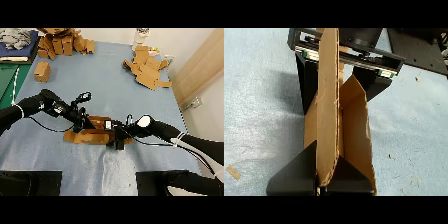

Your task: Fold the box.

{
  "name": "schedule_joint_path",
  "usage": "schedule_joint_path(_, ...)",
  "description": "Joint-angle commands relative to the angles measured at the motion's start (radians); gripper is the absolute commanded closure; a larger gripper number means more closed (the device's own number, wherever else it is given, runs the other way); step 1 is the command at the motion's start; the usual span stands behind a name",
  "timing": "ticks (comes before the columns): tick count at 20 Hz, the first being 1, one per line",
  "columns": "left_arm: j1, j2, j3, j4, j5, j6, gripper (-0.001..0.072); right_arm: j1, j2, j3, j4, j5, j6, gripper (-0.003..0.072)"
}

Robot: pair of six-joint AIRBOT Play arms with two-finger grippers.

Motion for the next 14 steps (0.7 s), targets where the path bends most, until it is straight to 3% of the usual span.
schedule_joint_path(1, 0.000, -0.001, 0.001, 0.000, 0.002, 0.000, 0.0696, 0.001, 0.008, 0.000, -0.013, 0.005, 0.000, 0.0113)
schedule_joint_path(14, 0.000, -0.001, 0.001, 0.000, 0.002, 0.000, 0.0696, 0.001, 0.008, 0.000, -0.021, -0.033, 0.000, 0.0109)
